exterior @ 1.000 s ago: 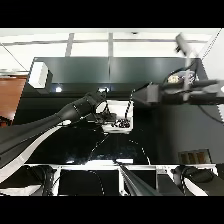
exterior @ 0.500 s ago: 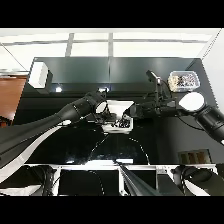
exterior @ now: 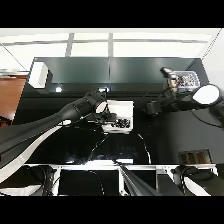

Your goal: Fold the box and place the chain.

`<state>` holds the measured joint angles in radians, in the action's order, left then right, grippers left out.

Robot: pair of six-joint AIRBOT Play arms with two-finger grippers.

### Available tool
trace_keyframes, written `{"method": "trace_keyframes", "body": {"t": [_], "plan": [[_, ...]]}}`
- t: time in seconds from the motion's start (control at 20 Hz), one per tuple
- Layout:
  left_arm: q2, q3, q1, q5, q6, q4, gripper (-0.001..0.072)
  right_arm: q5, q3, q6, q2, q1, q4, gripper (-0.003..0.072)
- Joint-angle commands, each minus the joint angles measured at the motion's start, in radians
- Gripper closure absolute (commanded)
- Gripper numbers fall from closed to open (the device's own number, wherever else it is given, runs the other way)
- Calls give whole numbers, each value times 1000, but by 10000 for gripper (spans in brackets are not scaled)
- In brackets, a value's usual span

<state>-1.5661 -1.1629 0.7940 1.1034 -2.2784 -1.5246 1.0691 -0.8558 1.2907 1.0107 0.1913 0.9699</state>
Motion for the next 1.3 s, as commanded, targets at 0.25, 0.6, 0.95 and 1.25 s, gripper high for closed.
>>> {"method": "trace_keyframes", "body": {"t": [0.25, 0.6, 0.95, 1.25], "plan": [[-22, -7, -5, 46, -8, 14, 682, 165, -14, -53, -36, -138, 70, 363], [115, -47, -3, 61, 20, -89, 238, 105, -14, -49, -36, -133, 70, 363], [449, 73, -146, 102, 192, -242, 238, 97, -14, -33, -36, -134, 71, 363], [721, 648, -599, -426, 819, 627, 241, 72, -14, 1, -36, -134, 70, 363]]}}
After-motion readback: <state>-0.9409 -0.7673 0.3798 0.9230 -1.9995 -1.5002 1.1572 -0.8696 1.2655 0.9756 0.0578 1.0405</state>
